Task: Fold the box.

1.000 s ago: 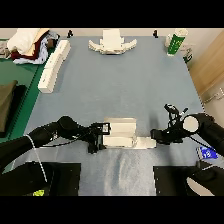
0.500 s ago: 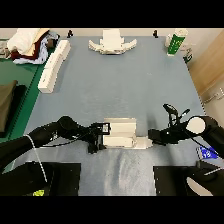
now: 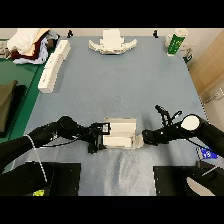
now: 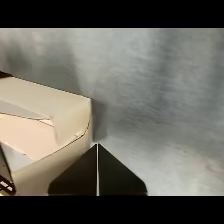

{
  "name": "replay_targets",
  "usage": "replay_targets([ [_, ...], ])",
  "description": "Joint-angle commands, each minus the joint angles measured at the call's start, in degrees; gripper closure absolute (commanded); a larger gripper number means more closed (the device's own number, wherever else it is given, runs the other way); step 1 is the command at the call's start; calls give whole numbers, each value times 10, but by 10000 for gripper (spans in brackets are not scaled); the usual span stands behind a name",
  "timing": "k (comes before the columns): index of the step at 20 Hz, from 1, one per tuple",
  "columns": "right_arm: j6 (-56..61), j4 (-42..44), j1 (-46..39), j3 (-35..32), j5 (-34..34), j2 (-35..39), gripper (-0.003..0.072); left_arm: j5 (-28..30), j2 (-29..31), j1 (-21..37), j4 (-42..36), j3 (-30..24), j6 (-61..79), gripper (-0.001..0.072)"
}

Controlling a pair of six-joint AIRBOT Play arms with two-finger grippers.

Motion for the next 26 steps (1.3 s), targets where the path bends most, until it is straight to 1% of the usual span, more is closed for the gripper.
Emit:
replay_targets([
  [1,-29,42,0,22,2,1,493,0,0,0,0,0,0,199],
  [2,-29,44,0,24,7,1,460,0,0,0,0,0,0,198],
  [8,-28,49,0,39,24,1,460,0,0,0,0,0,0,198],
  [9,-28,50,0,42,26,1,436,0,0,0,0,0,0,198],
  [10,-27,50,0,41,28,1,318,0,0,0,0,0,0,198],
  [11,-27,50,1,41,29,0,230,0,0,0,0,0,0,198],
  [13,-27,48,12,41,26,-1,230,0,0,0,0,0,0,198],
  [16,-10,39,54,41,15,-13,230,0,0,0,0,0,0,198],
  [19,76,-33,103,47,-28,-27,232,0,0,0,0,0,0,198],
  [21,145,-96,136,72,-49,-34,233,0,0,0,0,0,0,198],
  [24,263,-205,193,122,-47,-62,233,0,0,0,0,0,0,199],
  [26,342,-266,232,151,-32,-90,234,0,0,0,0,0,0,198],
])
